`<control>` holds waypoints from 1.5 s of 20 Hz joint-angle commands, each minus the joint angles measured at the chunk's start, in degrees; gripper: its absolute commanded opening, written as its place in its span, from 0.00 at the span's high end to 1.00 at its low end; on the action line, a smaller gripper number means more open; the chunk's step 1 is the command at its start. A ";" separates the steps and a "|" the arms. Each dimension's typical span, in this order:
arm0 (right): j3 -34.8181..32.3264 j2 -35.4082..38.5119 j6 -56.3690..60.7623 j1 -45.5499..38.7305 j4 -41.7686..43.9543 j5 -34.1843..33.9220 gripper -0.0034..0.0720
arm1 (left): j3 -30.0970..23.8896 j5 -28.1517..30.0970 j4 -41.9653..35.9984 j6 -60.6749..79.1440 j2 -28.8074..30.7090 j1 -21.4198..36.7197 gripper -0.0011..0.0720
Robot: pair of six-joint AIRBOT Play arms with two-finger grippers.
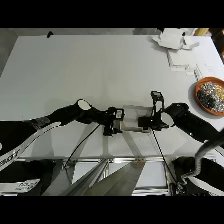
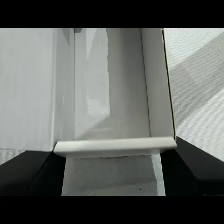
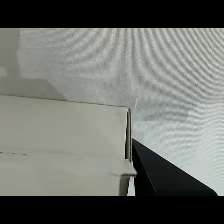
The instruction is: Fold the box and place the chain.
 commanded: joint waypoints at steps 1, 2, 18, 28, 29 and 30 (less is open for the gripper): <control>0.04 -1.27 0.31 0.74 -0.33 0.13 0.53 | 0.02 0.00 0.02 0.02 0.04 0.02 0.56; 0.04 -1.66 0.33 1.07 -0.33 0.11 0.54 | 0.02 0.00 0.02 0.02 0.04 0.02 0.56; 0.04 -2.10 0.26 1.22 -0.76 0.85 0.91 | 0.02 0.00 0.02 0.02 0.04 0.02 0.56; 0.04 -2.40 0.31 1.22 -1.75 -0.28 0.74 | 0.02 0.00 0.02 0.02 0.04 0.02 0.56; 0.04 -2.40 0.28 1.22 -1.79 -0.11 0.92 | 0.02 0.00 0.02 0.02 0.04 0.02 0.56; 0.04 -2.40 0.28 1.22 -1.79 0.00 0.93 | 0.02 0.00 0.02 0.02 0.04 0.02 0.56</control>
